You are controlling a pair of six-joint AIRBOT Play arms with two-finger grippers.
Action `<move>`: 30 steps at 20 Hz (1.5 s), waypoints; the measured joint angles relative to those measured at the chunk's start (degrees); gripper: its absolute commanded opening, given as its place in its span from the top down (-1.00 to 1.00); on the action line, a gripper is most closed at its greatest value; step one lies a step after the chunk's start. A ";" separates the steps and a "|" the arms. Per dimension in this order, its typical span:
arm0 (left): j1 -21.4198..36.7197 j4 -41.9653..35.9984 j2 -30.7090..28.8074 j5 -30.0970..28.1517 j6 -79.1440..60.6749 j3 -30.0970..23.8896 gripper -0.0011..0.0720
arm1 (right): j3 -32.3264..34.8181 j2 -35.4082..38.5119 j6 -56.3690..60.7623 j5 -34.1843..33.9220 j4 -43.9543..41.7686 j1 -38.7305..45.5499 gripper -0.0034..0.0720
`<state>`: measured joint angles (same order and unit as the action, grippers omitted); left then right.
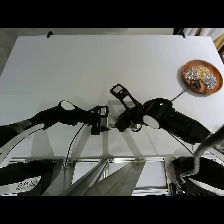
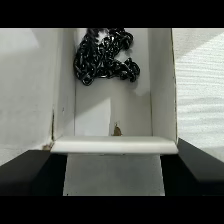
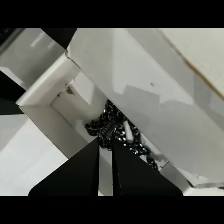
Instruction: Fold the box and place the chain.
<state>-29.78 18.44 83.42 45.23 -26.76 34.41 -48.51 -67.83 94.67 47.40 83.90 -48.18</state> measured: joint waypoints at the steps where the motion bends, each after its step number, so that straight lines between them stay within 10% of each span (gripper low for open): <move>1: 0.00 0.00 0.00 0.00 0.02 0.00 0.59 | 0.00 -0.74 0.00 0.04 -0.11 -0.07 0.53; 4: 0.00 0.00 0.00 0.00 0.00 0.00 0.59 | 0.00 -0.83 0.00 1.42 -0.22 0.07 0.15; 9: 0.00 0.00 0.00 0.00 0.00 0.00 0.59 | -0.02 6.54 0.11 5.70 1.33 4.61 0.41; 16: 0.00 0.02 0.00 0.00 0.02 0.00 0.59 | -0.04 12.55 2.38 11.47 12.07 27.85 0.17; 30: 0.00 0.02 0.00 0.00 0.00 0.00 0.59 | -0.04 -7.58 2.05 -8.70 16.90 58.75 0.29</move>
<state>-29.78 18.46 83.42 45.23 -26.76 34.41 -48.56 -75.42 96.73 38.70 100.79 10.57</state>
